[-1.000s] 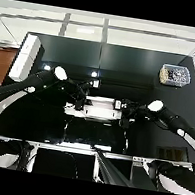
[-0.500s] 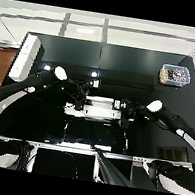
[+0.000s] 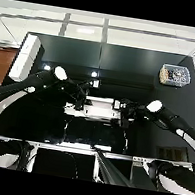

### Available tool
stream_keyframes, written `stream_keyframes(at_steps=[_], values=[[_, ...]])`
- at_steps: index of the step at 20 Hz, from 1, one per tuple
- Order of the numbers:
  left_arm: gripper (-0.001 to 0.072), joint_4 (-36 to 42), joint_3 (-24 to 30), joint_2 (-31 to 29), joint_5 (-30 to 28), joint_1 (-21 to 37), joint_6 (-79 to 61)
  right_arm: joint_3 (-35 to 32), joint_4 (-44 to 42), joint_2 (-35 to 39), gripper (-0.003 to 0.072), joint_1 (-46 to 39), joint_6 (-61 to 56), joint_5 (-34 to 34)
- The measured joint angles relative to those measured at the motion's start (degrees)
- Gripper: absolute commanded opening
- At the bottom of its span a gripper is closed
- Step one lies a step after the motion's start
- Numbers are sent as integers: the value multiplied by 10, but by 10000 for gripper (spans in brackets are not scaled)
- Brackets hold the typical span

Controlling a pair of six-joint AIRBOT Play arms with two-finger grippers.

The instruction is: Fold the box and place the chain.

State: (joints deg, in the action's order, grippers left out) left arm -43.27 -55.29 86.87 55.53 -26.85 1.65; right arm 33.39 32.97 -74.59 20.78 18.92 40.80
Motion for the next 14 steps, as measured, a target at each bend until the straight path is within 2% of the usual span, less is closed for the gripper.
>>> stream_keyframes(at_steps=[3,4,5,6,7,8,9,11,14], values=[[31,0,0,0,0,0,0,0,1,0,574,0,0,0],[133,0,0,0,0,0,0,0,2,0,437,0,0,1],[298,0,0,0,3,0,0,0,2,0,416,0,0,2],[433,1,0,0,4,0,0,0,3,0,416,0,0,2],[549,0,-1,-3,-2,0,0,0,3,0,416,0,1,2],[635,0,-2,-7,-2,2,3,0,3,0,415,0,1,2],[678,-1,-3,-13,0,4,14,0,3,0,415,0,1,1],[682,-10,-8,-33,2,12,52,0,3,0,415,0,0,1],[679,-68,-11,-78,15,35,158,0,3,0,415,0,0,1]])
